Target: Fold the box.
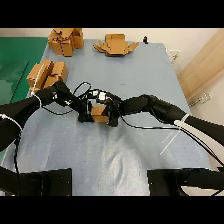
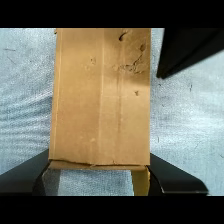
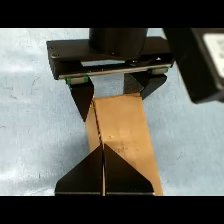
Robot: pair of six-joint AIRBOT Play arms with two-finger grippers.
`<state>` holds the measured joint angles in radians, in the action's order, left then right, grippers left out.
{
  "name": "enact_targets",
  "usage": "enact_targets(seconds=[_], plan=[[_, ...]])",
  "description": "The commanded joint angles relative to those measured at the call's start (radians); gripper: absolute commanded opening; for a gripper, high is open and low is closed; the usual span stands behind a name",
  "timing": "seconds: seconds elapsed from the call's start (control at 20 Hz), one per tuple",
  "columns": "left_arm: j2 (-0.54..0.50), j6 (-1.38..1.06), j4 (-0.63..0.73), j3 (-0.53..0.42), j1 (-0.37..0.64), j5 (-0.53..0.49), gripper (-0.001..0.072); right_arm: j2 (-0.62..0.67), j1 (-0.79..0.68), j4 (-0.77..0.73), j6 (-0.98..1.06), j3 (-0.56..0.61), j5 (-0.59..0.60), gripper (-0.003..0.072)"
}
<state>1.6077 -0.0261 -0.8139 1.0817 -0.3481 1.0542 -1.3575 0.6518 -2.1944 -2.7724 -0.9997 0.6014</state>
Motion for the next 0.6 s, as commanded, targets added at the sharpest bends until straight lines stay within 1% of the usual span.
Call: enact_targets(seconds=[0.0,0.15,0.25,0.55], plan=[[0.0,-0.002,-0.002,0.001,0.001,0.0,0.0016,-0.006,-0.002,-0.018,0.001,0.0,-0.049,0.0007],[0.0,-0.002,-0.002,0.001,0.001,0.0,0.0016,-0.009,-0.002,-0.036,0.001,0.0,-0.097,0.0007],[0.0,-0.003,-0.002,0.001,0.001,0.0,0.0016,-0.021,-0.002,-0.044,0.001,0.0,-0.108,0.0007],[0.0,-0.003,-0.002,0.001,0.001,0.0,0.0016,-0.054,-0.001,-0.054,0.051,0.001,-0.021,0.0007]])
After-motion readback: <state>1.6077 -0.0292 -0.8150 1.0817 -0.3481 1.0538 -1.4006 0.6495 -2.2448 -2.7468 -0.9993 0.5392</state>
